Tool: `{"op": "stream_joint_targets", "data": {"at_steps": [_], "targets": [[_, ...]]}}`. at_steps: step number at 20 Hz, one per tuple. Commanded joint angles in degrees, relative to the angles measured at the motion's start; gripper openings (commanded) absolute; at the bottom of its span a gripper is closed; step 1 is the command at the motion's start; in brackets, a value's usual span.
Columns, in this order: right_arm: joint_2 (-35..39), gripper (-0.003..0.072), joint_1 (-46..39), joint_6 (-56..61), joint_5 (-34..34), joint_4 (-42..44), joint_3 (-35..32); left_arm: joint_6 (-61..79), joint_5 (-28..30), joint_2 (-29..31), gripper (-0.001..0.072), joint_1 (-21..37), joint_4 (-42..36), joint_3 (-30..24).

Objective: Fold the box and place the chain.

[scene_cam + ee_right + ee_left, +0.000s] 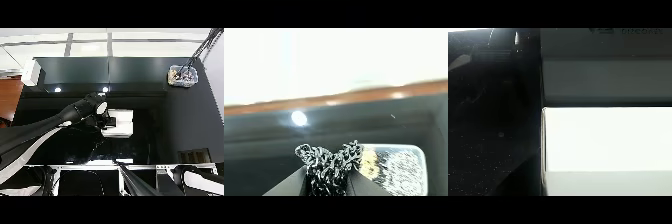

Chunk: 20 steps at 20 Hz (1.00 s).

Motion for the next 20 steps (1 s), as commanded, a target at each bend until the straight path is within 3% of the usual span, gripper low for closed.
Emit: {"op": "stream_joint_targets", "data": {"at_steps": [1, 3, 7, 11, 15, 20], "targets": [[7.30, 0.0011, 0.50, -1.40, 1.05, 6.56, 0.04, 0.02, 0.02, -0.02, 0.0027, 0.04, 0.00, -0.02], [10.03, 0.0011, 2.69, -1.60, 3.32, 7.45, -0.04, 0.02, 0.02, -0.02, 0.0027, 0.04, 0.00, -0.02], [13.79, 0.0012, 10.21, -3.98, 19.15, 7.52, -1.79, 0.02, 0.02, -0.02, 0.0028, 0.04, 0.00, -0.02], [16.81, 0.0012, 18.95, -6.91, 23.87, 7.52, -8.24, 0.02, 0.02, -0.02, 0.0028, 0.04, 0.02, -0.02], [17.00, 0.0012, 25.18, -8.83, 24.55, 11.37, -14.51, 0.02, 0.02, -0.02, 0.0028, 0.04, 0.02, -0.02], [16.90, 0.0012, 28.11, -12.66, 18.71, 27.04, -23.96, 0.02, 0.02, -0.02, 0.0028, 0.04, 0.02, -0.02]]}}
